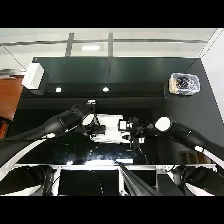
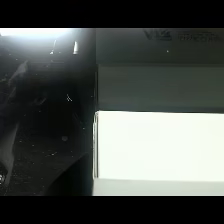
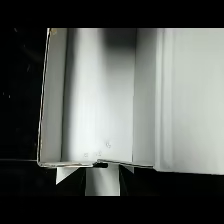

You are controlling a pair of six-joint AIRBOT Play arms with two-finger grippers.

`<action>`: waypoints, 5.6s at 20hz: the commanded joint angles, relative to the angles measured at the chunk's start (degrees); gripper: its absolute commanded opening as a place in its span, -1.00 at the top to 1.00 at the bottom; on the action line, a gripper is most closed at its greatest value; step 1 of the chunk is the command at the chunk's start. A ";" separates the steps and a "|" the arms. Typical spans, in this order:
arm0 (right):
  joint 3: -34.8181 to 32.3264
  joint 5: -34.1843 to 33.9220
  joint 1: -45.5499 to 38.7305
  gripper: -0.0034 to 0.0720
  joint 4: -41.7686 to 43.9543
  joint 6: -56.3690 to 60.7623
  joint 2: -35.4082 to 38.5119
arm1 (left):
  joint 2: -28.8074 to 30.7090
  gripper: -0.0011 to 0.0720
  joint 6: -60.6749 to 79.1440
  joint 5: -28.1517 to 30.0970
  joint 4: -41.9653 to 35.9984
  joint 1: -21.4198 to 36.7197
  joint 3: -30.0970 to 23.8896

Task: Fold the box and place the chain.

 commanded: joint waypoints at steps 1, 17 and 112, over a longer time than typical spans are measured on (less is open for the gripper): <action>-0.02 -0.50 0.11 0.28 6.32 0.48 -0.76 | -0.02 0.88 0.04 0.11 -0.11 0.00 0.00; -0.02 -5.27 4.00 -0.09 9.68 0.48 -3.26 | -0.02 0.88 0.04 0.11 -0.11 0.00 0.00; 13.94 8.00 10.10 -0.56 -34.01 128.78 0.09 | -0.02 0.88 0.09 -0.02 0.00 0.04 0.00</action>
